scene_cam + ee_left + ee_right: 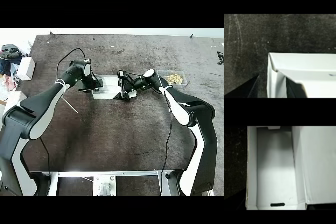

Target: Fold the box and place the chain.

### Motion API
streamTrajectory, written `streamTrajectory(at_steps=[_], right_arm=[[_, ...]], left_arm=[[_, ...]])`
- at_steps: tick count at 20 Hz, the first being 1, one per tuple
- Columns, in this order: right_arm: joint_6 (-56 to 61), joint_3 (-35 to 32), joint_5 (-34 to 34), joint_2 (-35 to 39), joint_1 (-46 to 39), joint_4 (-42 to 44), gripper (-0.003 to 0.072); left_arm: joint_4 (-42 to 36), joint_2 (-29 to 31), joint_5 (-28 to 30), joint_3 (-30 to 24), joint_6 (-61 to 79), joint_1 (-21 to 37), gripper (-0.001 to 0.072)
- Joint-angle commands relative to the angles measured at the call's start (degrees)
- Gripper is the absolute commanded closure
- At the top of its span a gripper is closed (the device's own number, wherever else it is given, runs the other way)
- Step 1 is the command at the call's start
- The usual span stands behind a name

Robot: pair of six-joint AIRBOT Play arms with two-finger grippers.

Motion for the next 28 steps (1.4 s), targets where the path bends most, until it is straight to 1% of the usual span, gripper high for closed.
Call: streamTrajectory(at_steps=[1,8,9,10,11,12,19,20,21,24,25,26,27,28], right_arm=[[0.02,0.0,0.07,0.02,0.04,0.0,0.0221],[0.02,0.0,0.07,0.02,0.04,0.0,0.0221],[0.02,0.0,0.07,0.02,0.04,0.0,0.0221],[0.02,0.0,0.04,0.02,0.04,-0.02,0.0221],[0.02,0.0,0.07,0.02,0.04,0.0,0.0221],[0.02,0.0,0.04,0.02,0.04,0.0,0.0221],[0.02,0.0,0.07,0.02,0.04,0.0,0.0221],[0.02,0.0,0.07,0.02,0.04,0.0,0.0221],[0.02,0.02,0.07,0.02,0.04,0.0,0.0222],[0.02,0.0,0.07,0.02,0.04,0.0,0.0221],[0.02,0.0,0.07,0.02,0.04,0.0,0.0221],[0.02,0.0,0.07,0.02,0.04,0.0,0.0221],[0.02,0.0,0.07,0.02,0.04,0.0,0.0222],[0.02,0.0,0.07,0.02,0.04,0.0,0.0221]], left_arm=[[1.18,-0.98,-0.22,0.5,-0.17,-0.11,0.0362],[2.29,-1.36,-0.22,1.22,-0.17,-0.11,0.0364],[2.32,-1.36,-0.42,1.33,-0.13,-0.15,0.0492],[2.58,-1.36,-0.39,1.33,0.33,-0.5,0.0664],[2.95,-1.36,-0.02,1.33,0.33,-0.74,0.0663],[3.21,-1.36,0.07,1.44,0.74,-1.01,0.0635],[3.43,-1.6,0.24,1.57,1.77,-1.29,0.0636],[3.39,-1.99,0.0,1.73,1.77,-1.29,0.0645],[3.34,-2.29,-0.59,1.73,1.84,-1.31,0.0696],[2.95,-2.32,-0.55,1.92,2.67,-1.29,0.0696],[2.95,-2.32,-0.68,1.92,2.8,-1.29,0.0695],[2.89,-2.32,-0.59,1.9,3.65,-1.29,0.06],[1.51,-2.29,0.17,1.92,5.03,-1.29,0.0384],[0.33,-2.29,0.46,2.12,6.29,-1.29,0.0334]])
